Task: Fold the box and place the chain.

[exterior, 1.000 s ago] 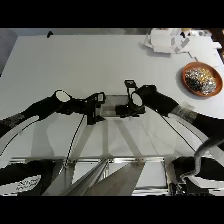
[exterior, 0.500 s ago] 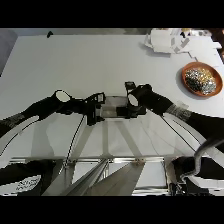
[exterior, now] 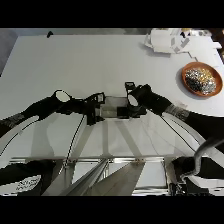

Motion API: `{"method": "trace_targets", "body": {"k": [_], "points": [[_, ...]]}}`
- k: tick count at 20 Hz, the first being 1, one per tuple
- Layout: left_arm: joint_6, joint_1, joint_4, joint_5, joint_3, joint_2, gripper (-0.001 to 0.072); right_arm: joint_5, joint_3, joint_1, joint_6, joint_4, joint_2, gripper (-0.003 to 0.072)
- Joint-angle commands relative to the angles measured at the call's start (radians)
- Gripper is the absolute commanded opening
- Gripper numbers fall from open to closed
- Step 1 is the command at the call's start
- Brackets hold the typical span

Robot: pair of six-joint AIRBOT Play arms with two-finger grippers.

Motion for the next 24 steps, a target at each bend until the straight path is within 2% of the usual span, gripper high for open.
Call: {"method": "trace_targets", "body": {"k": [1,3,5,11,13,14,16,19,22,24], "points": [[-0.001,0.0,-0.002,0.0,0.0,0.0,0.0451,0.002,0.002,0.0,-0.011,-0.021,0.036,0.0324],[-0.001,-0.001,-0.002,0.0,0.0,0.0,0.0451,0.017,0.002,0.0,-0.04,-0.039,0.08,0.0352],[-0.001,0.0,-0.002,0.0,0.0,0.0,0.0451,0.045,0.003,-0.013,-0.08,-0.041,0.131,0.0411],[-0.001,-0.001,-0.002,-0.001,0.0,0.0,0.0451,0.231,0.02,-0.149,-0.256,-0.034,0.272,0.041],[-0.001,0.0,-0.002,0.0,0.0,0.0,0.0451,0.243,0.057,-0.241,-0.354,-0.035,0.301,0.0377],[-0.001,-0.001,-0.002,0.0,0.0,0.0,0.0451,0.235,0.081,-0.302,-0.402,-0.035,0.301,0.0303],[-0.001,0.0,-0.002,0.0,0.0,0.0,0.0451,0.169,0.118,-0.446,-0.509,-0.038,0.288,0.0186],[-0.001,-0.001,-0.002,0.0,0.0,0.0,0.0451,0.155,0.214,-0.693,-0.659,-0.05,0.203,0.0175],[-0.001,-0.001,-0.002,0.0,0.0,0.0,0.0451,0.165,0.354,-0.897,-0.689,-0.086,0.066,0.0175],[-0.001,-0.001,-0.002,0.0,0.0,0.0,0.0451,0.159,0.426,-0.981,-0.689,-0.097,-0.021,0.0175]]}}
